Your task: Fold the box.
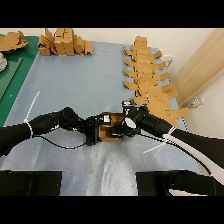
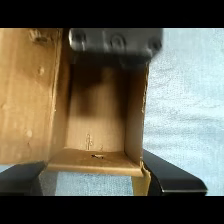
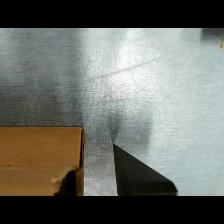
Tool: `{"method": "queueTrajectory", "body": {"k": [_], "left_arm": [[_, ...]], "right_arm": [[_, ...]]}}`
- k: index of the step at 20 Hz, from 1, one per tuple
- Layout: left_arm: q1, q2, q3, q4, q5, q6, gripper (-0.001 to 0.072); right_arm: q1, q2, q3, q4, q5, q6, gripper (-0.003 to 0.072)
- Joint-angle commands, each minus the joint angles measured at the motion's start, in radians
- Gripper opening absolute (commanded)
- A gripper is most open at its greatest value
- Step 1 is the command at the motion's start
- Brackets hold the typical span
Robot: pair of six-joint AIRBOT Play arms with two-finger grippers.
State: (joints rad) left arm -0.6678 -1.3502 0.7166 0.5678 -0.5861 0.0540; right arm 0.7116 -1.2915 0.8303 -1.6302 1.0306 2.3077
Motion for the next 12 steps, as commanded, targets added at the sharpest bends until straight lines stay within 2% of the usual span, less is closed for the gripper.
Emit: {"method": "queueTrajectory", "body": {"k": [1,8,10,11,12], "left_arm": [[0.000,-0.001,0.000,0.001,0.000,-0.001,0.0604],[0.000,-0.001,0.000,0.001,0.000,-0.001,0.0604],[0.000,-0.001,0.000,0.001,0.000,-0.001,0.0604],[0.000,-0.001,0.000,0.001,0.000,-0.001,0.0604],[0.000,-0.001,0.000,0.001,0.000,-0.001,0.0604]], "right_arm": [[0.001,0.033,0.002,0.004,0.002,0.004,0.0361],[0.000,0.244,0.002,0.032,0.030,0.034,0.0361],[-0.011,0.297,0.002,0.010,0.074,0.056,0.0355],[-0.019,0.321,0.002,0.002,0.105,0.056,0.0212],[-0.027,0.346,0.002,-0.015,0.144,0.056,0.0005]]}}
